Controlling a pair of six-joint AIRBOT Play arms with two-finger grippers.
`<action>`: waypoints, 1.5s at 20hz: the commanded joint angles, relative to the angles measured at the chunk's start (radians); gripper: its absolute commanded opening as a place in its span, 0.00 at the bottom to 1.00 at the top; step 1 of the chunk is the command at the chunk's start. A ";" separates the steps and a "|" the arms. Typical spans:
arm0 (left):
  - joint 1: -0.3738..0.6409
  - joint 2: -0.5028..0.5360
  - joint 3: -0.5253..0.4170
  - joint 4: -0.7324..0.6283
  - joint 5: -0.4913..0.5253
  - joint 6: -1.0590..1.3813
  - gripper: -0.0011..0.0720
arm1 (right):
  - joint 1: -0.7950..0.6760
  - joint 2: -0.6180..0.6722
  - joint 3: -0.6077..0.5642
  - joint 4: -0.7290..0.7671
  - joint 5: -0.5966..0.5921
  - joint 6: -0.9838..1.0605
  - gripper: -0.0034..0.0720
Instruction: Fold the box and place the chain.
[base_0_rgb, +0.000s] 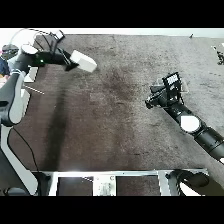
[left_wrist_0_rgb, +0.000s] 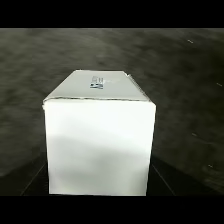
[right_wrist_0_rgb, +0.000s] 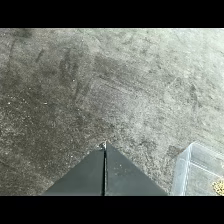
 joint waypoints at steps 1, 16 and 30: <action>0.060 0.031 0.014 -0.016 0.070 -0.092 0.02 | 0.000 0.001 0.000 0.000 -0.006 0.000 0.06; 0.190 0.069 -0.052 0.131 0.367 -0.466 0.02 | 0.000 -0.014 -0.001 0.000 -0.016 0.000 0.06; 0.126 0.286 -0.582 0.116 0.852 -0.454 0.02 | 0.001 -0.042 -0.001 0.000 -0.075 0.000 0.06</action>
